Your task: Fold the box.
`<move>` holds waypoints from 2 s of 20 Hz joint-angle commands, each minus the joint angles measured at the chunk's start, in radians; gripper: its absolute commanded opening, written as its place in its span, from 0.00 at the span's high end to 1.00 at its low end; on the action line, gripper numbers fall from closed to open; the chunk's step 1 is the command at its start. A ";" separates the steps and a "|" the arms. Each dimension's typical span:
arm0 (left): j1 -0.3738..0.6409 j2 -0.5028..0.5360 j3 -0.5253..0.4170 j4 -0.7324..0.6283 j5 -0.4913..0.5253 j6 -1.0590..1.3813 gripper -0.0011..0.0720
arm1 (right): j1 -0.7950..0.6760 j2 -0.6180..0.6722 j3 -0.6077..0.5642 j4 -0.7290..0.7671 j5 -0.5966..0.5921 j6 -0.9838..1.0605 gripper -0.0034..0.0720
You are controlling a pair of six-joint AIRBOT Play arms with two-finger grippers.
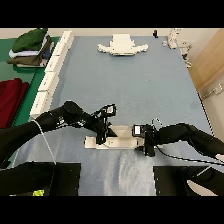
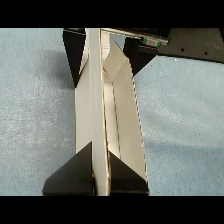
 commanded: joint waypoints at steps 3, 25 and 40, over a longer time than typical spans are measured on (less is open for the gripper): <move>0.000 0.000 0.000 0.000 0.000 0.000 0.97 | 0.001 -0.001 0.001 0.000 0.002 0.000 0.32; 0.000 0.000 0.000 -0.001 0.020 -0.051 0.43 | 0.001 -0.001 0.001 0.000 0.000 0.000 0.32; 0.069 0.254 0.000 0.175 -0.388 -0.989 0.97 | 0.001 -0.001 0.001 0.000 0.000 0.000 0.32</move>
